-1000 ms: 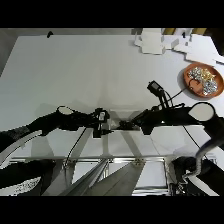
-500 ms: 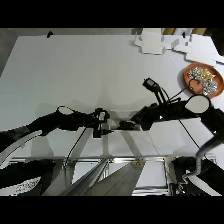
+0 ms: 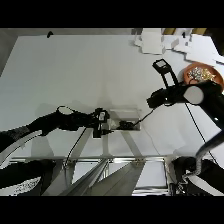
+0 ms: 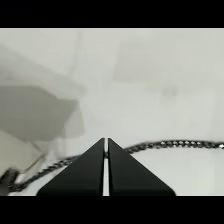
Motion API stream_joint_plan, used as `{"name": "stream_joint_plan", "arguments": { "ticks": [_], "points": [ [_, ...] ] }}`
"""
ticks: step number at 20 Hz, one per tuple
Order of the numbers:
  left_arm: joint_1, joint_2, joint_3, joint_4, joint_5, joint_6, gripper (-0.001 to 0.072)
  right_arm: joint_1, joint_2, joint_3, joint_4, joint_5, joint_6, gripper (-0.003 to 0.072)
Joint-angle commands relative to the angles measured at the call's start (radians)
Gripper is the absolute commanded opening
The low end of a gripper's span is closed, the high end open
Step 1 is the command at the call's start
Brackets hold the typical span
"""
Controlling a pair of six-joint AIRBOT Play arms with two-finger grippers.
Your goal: Fold the box and place the chain.
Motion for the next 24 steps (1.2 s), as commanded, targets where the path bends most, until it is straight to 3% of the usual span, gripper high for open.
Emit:
{"name": "stream_joint_plan", "arguments": {
  "ticks": [1,3,5,11,19,23,24],
  "points": [
    [0.0,0.0,0.001,0.0,0.0,0.0,0.0097,0.0,-0.137,0.006,-0.116,0.005,0.084,0.0168],
    [0.0,0.0,0.001,0.0,0.0,0.0,0.0097,0.0,-0.215,0.006,-0.117,0.03,0.084,0.0207],
    [0.0,0.0,0.001,0.0,0.0,0.0,0.0097,0.0,-0.267,0.006,-0.117,0.053,0.095,0.0349],
    [0.0,0.0,0.001,0.0,0.0,0.0,0.0097,-0.109,-0.287,0.006,-0.104,0.054,0.128,0.0344],
    [0.0,0.0,0.001,0.001,0.0,0.0,0.0097,-0.118,-0.293,-0.017,-0.062,-0.007,0.124,0.0333],
    [0.0,0.0,0.001,0.0,0.001,0.0,0.0097,-0.118,-0.322,-0.027,-0.055,-0.002,0.124,0.0142],
    [0.0,0.0,0.001,0.0,0.0,0.0,0.0097,-0.118,-0.316,-0.027,-0.055,0.006,0.124,0.0054]
  ]
}}
